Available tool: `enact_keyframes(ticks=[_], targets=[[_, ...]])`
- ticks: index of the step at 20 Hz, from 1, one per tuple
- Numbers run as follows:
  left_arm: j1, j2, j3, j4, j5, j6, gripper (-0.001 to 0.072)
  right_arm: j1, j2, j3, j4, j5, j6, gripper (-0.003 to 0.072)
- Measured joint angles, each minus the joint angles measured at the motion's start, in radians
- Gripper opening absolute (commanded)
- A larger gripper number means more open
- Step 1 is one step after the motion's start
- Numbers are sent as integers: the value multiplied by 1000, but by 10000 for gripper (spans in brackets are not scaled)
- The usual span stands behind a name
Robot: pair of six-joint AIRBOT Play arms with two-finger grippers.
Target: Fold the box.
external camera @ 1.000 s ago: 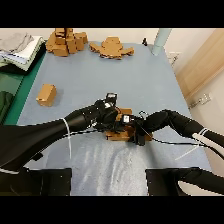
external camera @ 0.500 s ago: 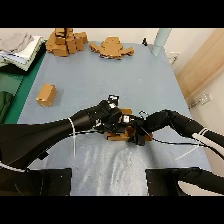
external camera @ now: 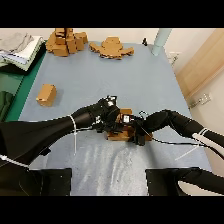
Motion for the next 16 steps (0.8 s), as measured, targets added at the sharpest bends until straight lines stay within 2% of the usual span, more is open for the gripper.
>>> enact_keyframes(ticks=[7, 16], targets=[[5, -27, 2, -15, 0, 45, 501, 0, 0, 0, 0, 0, 0, 592], [7, -88, 58, -51, -21, 122, 501, 0, 0, 0, 0, 0, 0, 593]])
